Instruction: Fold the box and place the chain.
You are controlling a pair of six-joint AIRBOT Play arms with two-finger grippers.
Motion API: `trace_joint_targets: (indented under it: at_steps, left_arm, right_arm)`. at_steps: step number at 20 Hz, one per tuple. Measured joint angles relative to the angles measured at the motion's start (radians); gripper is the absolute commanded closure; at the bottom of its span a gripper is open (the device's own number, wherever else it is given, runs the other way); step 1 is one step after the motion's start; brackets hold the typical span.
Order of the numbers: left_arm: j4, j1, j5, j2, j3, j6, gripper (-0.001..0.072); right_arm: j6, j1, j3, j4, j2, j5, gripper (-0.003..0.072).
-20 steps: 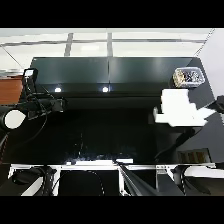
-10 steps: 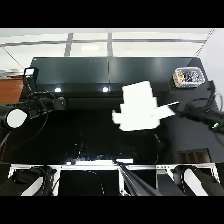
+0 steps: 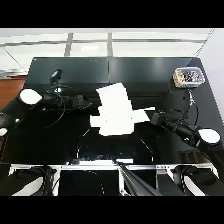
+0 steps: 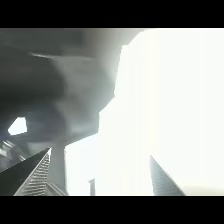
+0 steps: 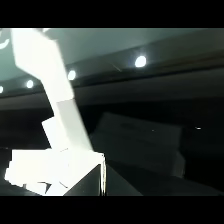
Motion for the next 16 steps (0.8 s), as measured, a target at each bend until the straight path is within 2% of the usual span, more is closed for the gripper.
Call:
trace_joint_targets:
  at_steps: [2,8,13,16]
  left_arm:
    - [-0.069,0.008,-0.027,-0.071,0.017,0.070,0.0016]
    - [-0.347,0.081,-0.221,-0.291,0.095,0.406,0.0016]
    - [-0.418,0.117,-0.335,-0.462,0.158,0.491,0.0016]
    - [-0.500,0.107,-0.483,-0.548,0.190,0.597,0.0016]
  right_arm:
    - [0.002,0.026,-0.004,0.014,0.004,-0.021,0.0672]
    - [0.005,0.048,-0.007,0.027,0.006,0.008,0.0672]
    - [0.019,0.051,-0.007,0.029,0.006,0.025,0.0672]
    - [0.026,0.052,-0.007,0.021,0.006,0.048,0.0671]
